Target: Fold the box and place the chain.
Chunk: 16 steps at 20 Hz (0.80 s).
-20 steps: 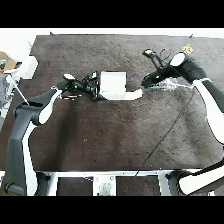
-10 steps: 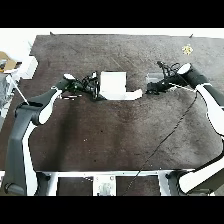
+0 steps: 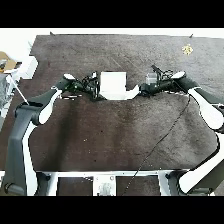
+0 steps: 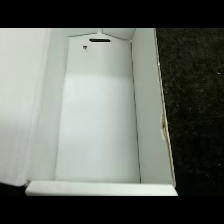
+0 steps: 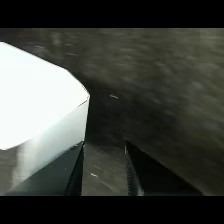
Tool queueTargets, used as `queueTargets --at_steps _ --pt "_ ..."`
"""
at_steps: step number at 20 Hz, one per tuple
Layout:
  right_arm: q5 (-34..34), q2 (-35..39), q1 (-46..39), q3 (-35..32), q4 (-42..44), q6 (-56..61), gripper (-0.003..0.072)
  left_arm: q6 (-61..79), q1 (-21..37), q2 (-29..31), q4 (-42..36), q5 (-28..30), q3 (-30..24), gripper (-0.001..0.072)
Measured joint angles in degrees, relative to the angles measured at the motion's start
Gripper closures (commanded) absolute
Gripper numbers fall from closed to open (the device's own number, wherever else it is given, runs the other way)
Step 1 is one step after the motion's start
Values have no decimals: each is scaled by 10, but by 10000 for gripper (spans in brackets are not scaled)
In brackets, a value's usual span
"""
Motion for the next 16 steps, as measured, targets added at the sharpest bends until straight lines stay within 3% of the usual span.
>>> queueTargets --at_steps 1,8,16 --pt "5 0 0 1 17 -6 198 0 0 0 0 0 0 365" --pt "40 -2 19 25 77 -27 199 0 0 0 0 0 0 366" --pt "22 -4 70 62 3 27 199 0 0 0 0 0 0 366"
